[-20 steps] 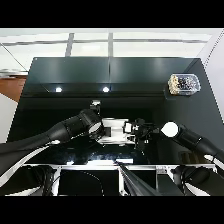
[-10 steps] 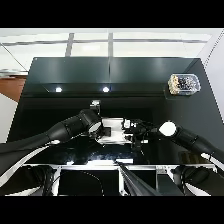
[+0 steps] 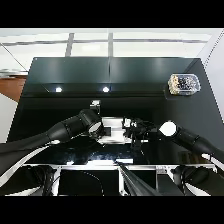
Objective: Fold the box and place the chain.
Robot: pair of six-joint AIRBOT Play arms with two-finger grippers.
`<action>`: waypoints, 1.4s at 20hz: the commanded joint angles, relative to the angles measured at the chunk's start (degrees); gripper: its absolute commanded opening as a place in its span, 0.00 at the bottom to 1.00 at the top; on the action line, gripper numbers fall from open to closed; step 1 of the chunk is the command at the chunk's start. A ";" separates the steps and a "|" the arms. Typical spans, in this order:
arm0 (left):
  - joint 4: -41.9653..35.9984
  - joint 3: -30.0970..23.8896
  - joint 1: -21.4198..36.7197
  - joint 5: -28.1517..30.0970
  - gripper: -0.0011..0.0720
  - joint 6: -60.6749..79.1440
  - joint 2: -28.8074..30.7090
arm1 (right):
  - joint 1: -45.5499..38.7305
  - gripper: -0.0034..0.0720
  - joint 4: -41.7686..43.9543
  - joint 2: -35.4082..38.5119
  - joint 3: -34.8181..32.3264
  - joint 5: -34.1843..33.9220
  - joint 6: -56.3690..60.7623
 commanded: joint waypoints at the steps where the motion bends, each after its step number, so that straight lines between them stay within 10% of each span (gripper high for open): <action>1: -0.02 0.04 0.02 -0.17 0.06 0.02 -0.04 | -3.89 0.11 -8.87 3.15 0.04 2.12 15.28; 8: -0.02 0.04 0.02 -0.15 0.06 0.02 -0.07 | -31.65 0.10 -17.38 11.61 1.64 22.12 56.41; 13: -0.02 0.04 0.02 -0.20 0.06 0.02 -0.07 | -45.55 0.10 -18.82 10.12 -3.56 25.29 60.52; 26: -0.07 0.04 0.02 -0.31 0.06 0.02 -0.70 | -28.30 0.11 6.99 -6.23 -6.97 23.50 51.56; 28: -0.28 0.04 0.02 -0.42 0.06 0.02 -0.70 | -25.94 0.44 8.33 -6.23 -6.49 23.26 51.41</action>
